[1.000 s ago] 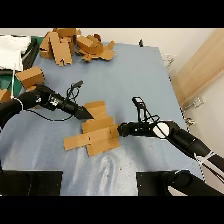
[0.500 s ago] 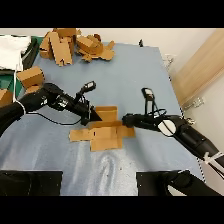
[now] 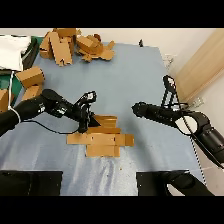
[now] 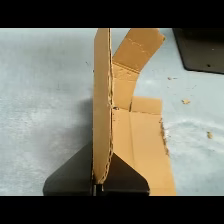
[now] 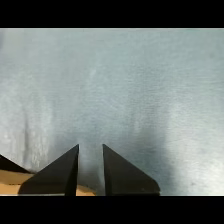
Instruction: Fold the box.
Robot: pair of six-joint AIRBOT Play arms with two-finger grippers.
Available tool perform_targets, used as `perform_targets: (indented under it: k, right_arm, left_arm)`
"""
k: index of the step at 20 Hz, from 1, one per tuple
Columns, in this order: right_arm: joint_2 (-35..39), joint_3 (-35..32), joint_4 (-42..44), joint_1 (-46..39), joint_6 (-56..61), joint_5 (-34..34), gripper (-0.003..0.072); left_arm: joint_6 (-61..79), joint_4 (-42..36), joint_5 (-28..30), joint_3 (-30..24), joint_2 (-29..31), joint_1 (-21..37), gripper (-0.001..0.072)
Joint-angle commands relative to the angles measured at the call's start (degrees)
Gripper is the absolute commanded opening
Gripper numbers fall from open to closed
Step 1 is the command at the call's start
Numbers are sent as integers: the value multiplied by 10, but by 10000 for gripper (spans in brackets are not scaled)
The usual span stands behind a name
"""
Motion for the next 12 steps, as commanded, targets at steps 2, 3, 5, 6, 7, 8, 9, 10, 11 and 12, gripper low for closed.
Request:
perform_targets:
  k: [2,3,5,6,7,8,9,10,11,12]
  right_arm:
    - [2,2,21,28,-44,8,221]
    - [2,2,21,44,-44,8,220]
    - [1,2,28,86,-52,9,47]
    - [-2,2,38,112,-58,15,3]
    - [-9,1,37,135,-58,31,3]
    - [-22,1,35,153,-58,53,3]
    - [-38,-1,33,165,-57,69,3]
    - [-54,-2,30,170,-58,78,3]
    - [-70,-3,24,170,-58,82,3]
    - [-83,-3,8,169,-57,83,3]
  left_arm:
    - [57,-36,49,-25,13,-1,16]
    - [65,-48,57,-25,13,-1,16]
    - [76,-69,66,-25,12,-1,16]
    - [75,-69,67,-25,11,-1,16]
    - [76,-68,71,-27,11,-3,16]
    - [76,-68,75,-31,11,-7,16]
    - [75,-66,75,-36,11,-10,16]
    - [76,-64,77,-41,11,-16,16]
    - [75,-63,87,-47,11,-22,16]
    - [75,-61,96,-51,11,-26,16]
